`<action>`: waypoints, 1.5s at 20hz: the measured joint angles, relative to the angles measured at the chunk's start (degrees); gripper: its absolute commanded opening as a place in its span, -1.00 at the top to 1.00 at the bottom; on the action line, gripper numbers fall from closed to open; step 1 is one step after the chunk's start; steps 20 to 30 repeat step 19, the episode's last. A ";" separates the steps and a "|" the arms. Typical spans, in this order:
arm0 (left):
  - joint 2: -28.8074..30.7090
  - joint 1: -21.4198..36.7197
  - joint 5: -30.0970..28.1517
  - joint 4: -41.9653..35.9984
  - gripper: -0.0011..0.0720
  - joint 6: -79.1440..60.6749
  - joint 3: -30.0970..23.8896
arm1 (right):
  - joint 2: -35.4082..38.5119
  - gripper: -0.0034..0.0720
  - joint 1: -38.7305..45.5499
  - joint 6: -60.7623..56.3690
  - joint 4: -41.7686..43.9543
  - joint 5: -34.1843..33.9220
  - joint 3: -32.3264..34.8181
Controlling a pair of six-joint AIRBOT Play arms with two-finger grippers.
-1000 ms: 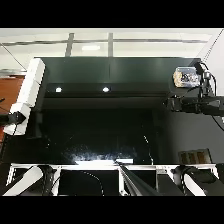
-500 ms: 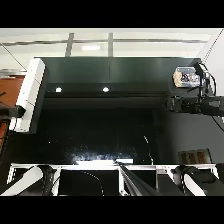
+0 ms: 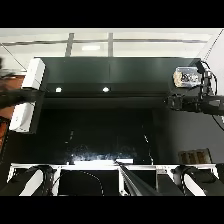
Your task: Fold the box and place the chain.
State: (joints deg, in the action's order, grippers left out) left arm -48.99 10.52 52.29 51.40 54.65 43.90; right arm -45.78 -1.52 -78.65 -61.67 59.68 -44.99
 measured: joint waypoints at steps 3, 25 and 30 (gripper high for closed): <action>0.85 -17.27 -7.21 3.87 0.91 6.12 0.02 | 0.00 0.81 0.00 -0.17 -4.63 -1.75 0.00; -1.49 -25.53 -12.59 12.63 0.90 22.10 0.02 | 0.00 0.81 0.00 -0.44 -12.92 -6.34 0.00; -1.49 -25.53 -12.59 12.63 0.90 22.10 0.02 | 0.00 0.81 0.00 -0.44 -12.92 -6.34 0.00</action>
